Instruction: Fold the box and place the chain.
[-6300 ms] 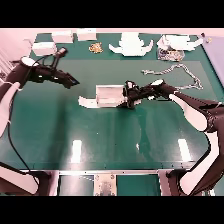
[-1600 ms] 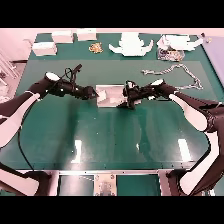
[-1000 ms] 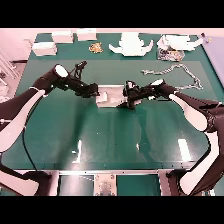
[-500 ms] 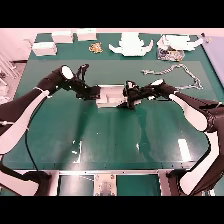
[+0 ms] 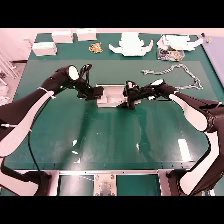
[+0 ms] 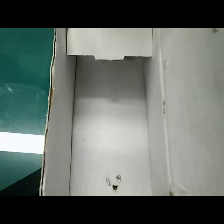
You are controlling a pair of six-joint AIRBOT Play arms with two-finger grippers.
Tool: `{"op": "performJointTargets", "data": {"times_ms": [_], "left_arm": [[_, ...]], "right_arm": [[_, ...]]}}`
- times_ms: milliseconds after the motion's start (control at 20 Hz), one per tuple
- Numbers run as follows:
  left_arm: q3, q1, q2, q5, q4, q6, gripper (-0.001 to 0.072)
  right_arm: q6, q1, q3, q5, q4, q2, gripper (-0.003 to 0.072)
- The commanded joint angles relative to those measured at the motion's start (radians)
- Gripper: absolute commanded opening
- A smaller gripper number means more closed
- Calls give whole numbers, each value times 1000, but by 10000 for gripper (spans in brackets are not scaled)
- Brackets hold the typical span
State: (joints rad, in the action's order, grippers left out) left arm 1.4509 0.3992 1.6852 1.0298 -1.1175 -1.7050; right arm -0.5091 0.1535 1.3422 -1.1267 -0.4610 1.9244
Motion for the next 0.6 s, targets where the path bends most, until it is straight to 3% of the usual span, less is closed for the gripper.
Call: {"op": "performJointTargets", "data": {"times_ms": [0, 550], "left_arm": [[11, 8, 0, 9, -50, -53, 305], [22, 37, 8, -4, -117, -104, 305]], "right_arm": [[0, 1, 0, 0, 0, -1, 583], [0, 1, 0, 0, 0, -1, 583]]}}
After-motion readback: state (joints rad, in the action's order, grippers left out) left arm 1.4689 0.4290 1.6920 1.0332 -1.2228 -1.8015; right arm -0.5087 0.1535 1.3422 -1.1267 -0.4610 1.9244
